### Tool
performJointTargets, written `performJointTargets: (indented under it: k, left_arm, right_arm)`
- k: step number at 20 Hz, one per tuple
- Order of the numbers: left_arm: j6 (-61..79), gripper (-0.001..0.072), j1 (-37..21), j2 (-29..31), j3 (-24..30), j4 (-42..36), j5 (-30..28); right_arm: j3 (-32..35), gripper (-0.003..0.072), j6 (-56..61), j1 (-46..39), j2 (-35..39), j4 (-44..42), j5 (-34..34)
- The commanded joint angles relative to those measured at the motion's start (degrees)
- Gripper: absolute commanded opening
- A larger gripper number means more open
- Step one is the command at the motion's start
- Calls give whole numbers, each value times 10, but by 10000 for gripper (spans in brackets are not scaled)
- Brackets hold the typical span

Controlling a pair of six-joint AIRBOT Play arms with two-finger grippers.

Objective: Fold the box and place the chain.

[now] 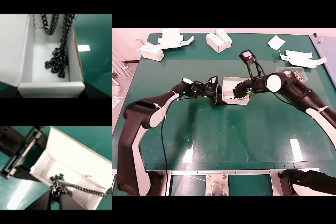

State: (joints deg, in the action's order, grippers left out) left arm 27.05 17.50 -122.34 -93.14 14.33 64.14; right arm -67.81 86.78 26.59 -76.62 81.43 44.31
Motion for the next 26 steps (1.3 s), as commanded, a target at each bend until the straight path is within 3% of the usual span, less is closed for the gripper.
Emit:
performJointTargets:
  k: [1,3,5,7,10,13,15,18,21,26]
  left_arm:
    - [0,398,0,0,0,0,1]
    - [0,398,0,0,0,0,1]
    - [0,398,0,0,0,0,3]
    - [0,398,0,0,0,0,3]
    - [0,397,0,0,0,0,4]
    - [0,398,0,0,0,0,4]
    - [0,398,0,0,0,0,4]
    - [0,398,0,0,0,0,4]
    - [0,398,0,0,0,0,4]
    - [0,398,0,0,0,0,4]
  right_arm:
    - [17,4,1,-4,-36,0,-49]
    - [16,9,2,-4,-52,0,-49]
    - [16,273,1,-7,-57,2,-50]
    - [16,289,2,-17,-56,9,-54]
    - [15,381,15,-52,-53,9,-51]
    - [15,388,52,-122,-41,33,1]
    - [22,516,91,-186,-34,52,11]
    - [41,520,139,-279,-33,49,-3]
    - [73,520,167,-330,-35,12,-106]
    - [81,520,168,-335,-76,-30,-242]
